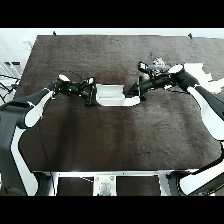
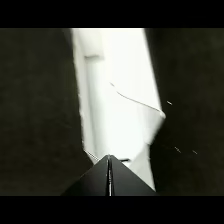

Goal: Fold the box and place the chain.

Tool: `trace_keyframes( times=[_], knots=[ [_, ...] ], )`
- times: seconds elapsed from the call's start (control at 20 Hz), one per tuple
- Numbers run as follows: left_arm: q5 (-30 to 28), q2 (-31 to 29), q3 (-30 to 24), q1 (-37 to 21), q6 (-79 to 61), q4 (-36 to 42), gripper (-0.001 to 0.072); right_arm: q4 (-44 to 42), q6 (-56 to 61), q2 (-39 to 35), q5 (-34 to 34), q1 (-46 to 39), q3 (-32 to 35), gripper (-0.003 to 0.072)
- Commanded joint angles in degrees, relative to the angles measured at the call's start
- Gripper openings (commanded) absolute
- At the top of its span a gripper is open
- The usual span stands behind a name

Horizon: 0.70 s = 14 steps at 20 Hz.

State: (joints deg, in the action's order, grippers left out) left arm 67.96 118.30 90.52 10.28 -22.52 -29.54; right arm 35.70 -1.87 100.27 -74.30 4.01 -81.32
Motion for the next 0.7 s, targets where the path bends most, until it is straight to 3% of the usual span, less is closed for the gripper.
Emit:
trace_keyframes(
  times=[0.0,0.25,0.4,0.65],
  knots=[
    [0.0,0.0,0.0,0.0,0.0,0.0,0.0468,-3.8,0.8,-0.3,0.5,3.2,1.6,0.0014],
    [0.0,0.0,0.0,0.0,0.0,0.0,0.0469,-12.5,0.9,-0.3,14.3,4.5,1.6,0.0014],
    [0.0,0.0,0.0,0.0,0.0,0.0,0.0469,-12.7,2.9,0.4,22.6,4.6,1.5,0.0013],
    [-0.1,0.0,0.0,0.0,0.0,0.0,0.0469,-11.1,6.4,4.3,24.0,4.3,1.5,0.0013]
  ],
)
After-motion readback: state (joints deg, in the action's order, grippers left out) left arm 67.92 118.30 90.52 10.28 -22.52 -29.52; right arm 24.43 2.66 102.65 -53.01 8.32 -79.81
